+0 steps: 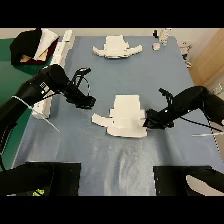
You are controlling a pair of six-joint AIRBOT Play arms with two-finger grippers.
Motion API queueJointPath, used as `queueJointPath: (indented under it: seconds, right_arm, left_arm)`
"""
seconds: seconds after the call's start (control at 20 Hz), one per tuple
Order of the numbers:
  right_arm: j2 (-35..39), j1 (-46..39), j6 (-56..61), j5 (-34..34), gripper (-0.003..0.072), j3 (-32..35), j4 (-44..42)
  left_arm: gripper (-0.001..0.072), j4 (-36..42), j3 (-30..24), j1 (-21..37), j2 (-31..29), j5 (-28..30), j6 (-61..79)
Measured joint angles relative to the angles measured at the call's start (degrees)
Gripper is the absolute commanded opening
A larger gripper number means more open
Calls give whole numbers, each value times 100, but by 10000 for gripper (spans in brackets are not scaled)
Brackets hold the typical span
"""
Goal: Fold the box.
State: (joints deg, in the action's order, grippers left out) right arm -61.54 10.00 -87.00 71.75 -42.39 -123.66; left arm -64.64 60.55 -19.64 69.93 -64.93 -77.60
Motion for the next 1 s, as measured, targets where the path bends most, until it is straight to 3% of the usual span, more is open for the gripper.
queueJointPath:
  seconds: [0.3,0.65,0.8,1.0]
  right_arm:
    - [138,-197,525,-271,345,-76,699]
    - [157,-1541,682,85,333,-98,1550]
    - [157,-2020,125,57,332,184,1381]
    - [87,-2319,-776,-428,333,584,533]
  left_arm:
    - [13,0,2,0,0,0,0]
    - [13,0,0,0,0,0,0]
    - [13,0,0,0,0,0,-2]
    - [13,0,2,0,0,0,0]
